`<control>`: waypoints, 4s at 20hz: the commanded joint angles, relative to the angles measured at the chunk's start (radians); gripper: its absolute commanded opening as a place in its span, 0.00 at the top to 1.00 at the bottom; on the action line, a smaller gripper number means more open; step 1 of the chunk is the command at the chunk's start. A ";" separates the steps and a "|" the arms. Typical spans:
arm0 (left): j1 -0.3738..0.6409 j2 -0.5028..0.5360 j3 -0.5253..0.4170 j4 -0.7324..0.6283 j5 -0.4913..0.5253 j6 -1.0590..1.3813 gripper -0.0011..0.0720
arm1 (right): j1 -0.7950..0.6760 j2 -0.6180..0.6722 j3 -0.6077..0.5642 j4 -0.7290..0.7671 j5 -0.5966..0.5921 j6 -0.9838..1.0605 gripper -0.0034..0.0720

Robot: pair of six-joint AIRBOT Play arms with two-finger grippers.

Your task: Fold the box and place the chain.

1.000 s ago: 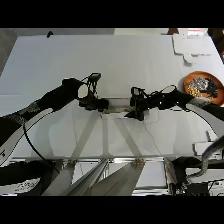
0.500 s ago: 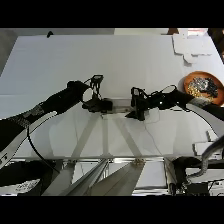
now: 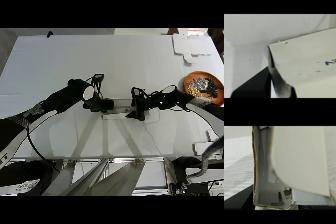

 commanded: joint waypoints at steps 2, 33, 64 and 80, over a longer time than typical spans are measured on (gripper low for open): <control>-0.001 0.000 0.002 -0.007 -0.013 0.003 0.71 | 0.000 0.001 0.000 0.002 -0.002 0.003 0.43; -0.082 -0.101 0.002 0.194 0.003 -0.254 0.97 | 0.000 0.001 0.000 0.002 -0.002 0.003 0.43; 0.216 0.236 0.002 -0.190 -0.146 0.363 0.41 | 0.000 0.001 0.000 0.002 -0.002 0.003 0.43; 0.454 0.124 -0.250 -0.735 -0.106 2.304 0.02 | 0.000 0.001 0.000 0.002 -0.002 0.003 0.43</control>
